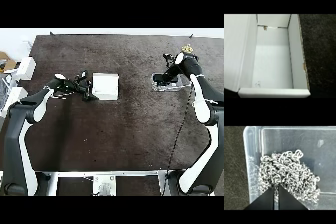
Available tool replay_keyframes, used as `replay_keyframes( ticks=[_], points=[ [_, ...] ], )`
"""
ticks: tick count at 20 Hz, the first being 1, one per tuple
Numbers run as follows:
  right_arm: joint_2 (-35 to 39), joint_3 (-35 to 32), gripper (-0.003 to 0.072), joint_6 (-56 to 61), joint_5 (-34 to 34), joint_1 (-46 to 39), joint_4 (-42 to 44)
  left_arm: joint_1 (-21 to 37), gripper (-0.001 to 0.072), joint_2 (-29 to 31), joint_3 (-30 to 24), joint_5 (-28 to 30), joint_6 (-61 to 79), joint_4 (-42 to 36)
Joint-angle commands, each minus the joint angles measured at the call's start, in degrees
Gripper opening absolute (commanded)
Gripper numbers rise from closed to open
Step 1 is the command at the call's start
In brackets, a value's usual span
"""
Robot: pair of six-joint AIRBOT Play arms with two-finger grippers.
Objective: Fold the box and place the chain.
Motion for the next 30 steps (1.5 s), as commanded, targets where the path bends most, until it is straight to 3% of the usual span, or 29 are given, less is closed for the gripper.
replay_keyframes(
  ticks=[1,8,14,19,23,26,28,30],
  points=[
    [0.8,0.3,0.0004,0.0,0.9,0.1,0.0,0.0,0.0343,0.0,0.0,0.0,0.0,0.0],
    [10.4,0.9,0.0003,-0.2,2.5,0.3,0.0,0.0,0.0343,0.0,0.0,0.0,0.0,0.0],
    [27.4,0.8,0.0003,-2.8,-0.5,2.9,0.2,0.0,0.0343,0.0,0.0,0.0,0.0,0.0],
    [41.7,0.8,0.0003,-5.0,-12.7,8.9,-3.5,0.0,0.0343,0.0,0.0,0.0,0.0,0.0],
    [49.0,0.8,0.0002,-5.4,-33.9,16.3,-10.0,0.0,0.0343,0.0,0.0,0.0,0.0,0.0],
    [49.6,0.7,0.0001,-6.0,-46.9,21.1,-10.4,0.0,0.0343,0.0,0.0,0.0,0.0,0.0],
    [48.1,0.6,0.0001,-6.2,-50.2,24.1,-10.3,0.0,0.0343,0.0,0.0,0.0,0.0,0.0],
    [45.3,0.6,0.0001,-6.1,-47.5,27.0,-9.1,0.0,0.0343,0.0,0.0,0.0,0.0,0.0]
  ],
)
